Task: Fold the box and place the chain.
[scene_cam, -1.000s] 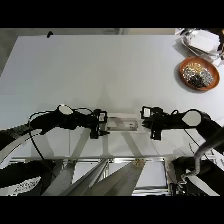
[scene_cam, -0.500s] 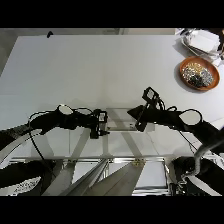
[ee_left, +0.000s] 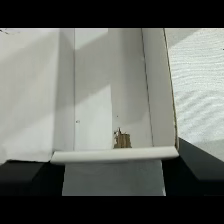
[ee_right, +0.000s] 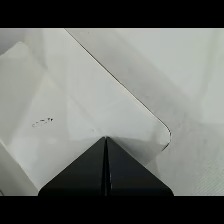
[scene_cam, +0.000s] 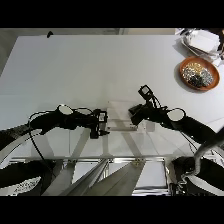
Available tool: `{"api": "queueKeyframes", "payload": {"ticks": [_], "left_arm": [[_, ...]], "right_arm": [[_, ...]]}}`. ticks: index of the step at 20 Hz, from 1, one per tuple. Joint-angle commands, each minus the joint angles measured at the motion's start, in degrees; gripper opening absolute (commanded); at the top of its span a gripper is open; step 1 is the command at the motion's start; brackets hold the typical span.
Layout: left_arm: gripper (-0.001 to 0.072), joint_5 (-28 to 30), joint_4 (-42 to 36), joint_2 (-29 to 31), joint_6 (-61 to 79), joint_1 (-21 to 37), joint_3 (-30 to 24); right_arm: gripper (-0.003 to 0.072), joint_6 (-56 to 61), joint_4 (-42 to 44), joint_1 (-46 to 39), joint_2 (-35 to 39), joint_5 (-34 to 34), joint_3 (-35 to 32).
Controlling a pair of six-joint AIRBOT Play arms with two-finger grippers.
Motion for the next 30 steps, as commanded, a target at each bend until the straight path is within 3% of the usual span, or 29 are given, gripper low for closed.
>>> {"api": "queueKeyframes", "payload": {"ticks": [1, 4, 6, 10, 13, 14, 15, 16, 17, 20, 21, 28, 30], "left_arm": [[0.0258, -0.02, 0.07, 0.00, 0.07, -0.02, 0.00], [0.0258, -0.04, 0.07, 0.00, 0.07, -0.02, 0.00], [0.0258, -0.04, 0.07, 0.00, 0.07, -0.02, 0.00], [0.0258, -0.04, 0.04, 0.00, 0.07, -0.02, 0.00], [0.0258, -0.04, 0.07, 0.00, 0.07, -0.02, 0.00], [0.0258, -0.04, 0.04, 0.00, 0.07, -0.02, 0.00], [0.0258, 0.00, 0.07, 0.00, 0.07, -0.02, 0.00], [0.0258, -0.02, 0.07, 0.00, 0.07, -0.02, 0.00], [0.0258, -0.02, 0.04, 0.00, 0.07, -0.02, 0.00], [0.0258, 0.00, 0.04, 0.00, 0.07, -0.02, 0.00], [0.0258, -0.02, 0.07, 0.00, 0.07, -0.02, 0.00], [0.0258, -0.02, 0.07, 0.00, 0.07, -0.02, 0.00], [0.0258, -0.02, 0.04, 0.00, 0.07, -0.02, 0.00]], "right_arm": [[0.0009, 2.54, -2.08, 0.07, -0.26, 0.74, 0.02], [0.0009, 2.54, -2.43, -1.44, 5.90, 4.24, 0.26], [0.0009, 3.52, -7.15, -5.86, 12.59, 10.99, 0.24], [0.0009, 6.36, -27.43, -15.96, 21.00, 29.40, 0.24], [0.0009, 2.62, -42.21, -18.32, 20.41, 35.04, 0.17], [0.0010, 0.92, -42.40, -18.32, 19.78, 34.16, 0.02], [0.0060, -2.19, -40.76, -17.94, 19.19, 32.44, -0.31], [0.0241, -7.69, -38.49, -16.92, 18.51, 30.73, -0.79], [0.0294, -13.88, -36.50, -15.45, 17.90, 29.38, -1.51], [0.0260, -27.45, -32.39, -10.49, 15.58, 27.93, -3.23], [0.0217, -28.02, -31.45, -9.49, 14.38, 27.74, -3.23], [0.0212, -29.49, -22.91, -6.93, 7.50, 23.34, -3.23], [0.0162, -30.75, -22.14, -6.54, 6.64, 23.19, -3.23]]}}
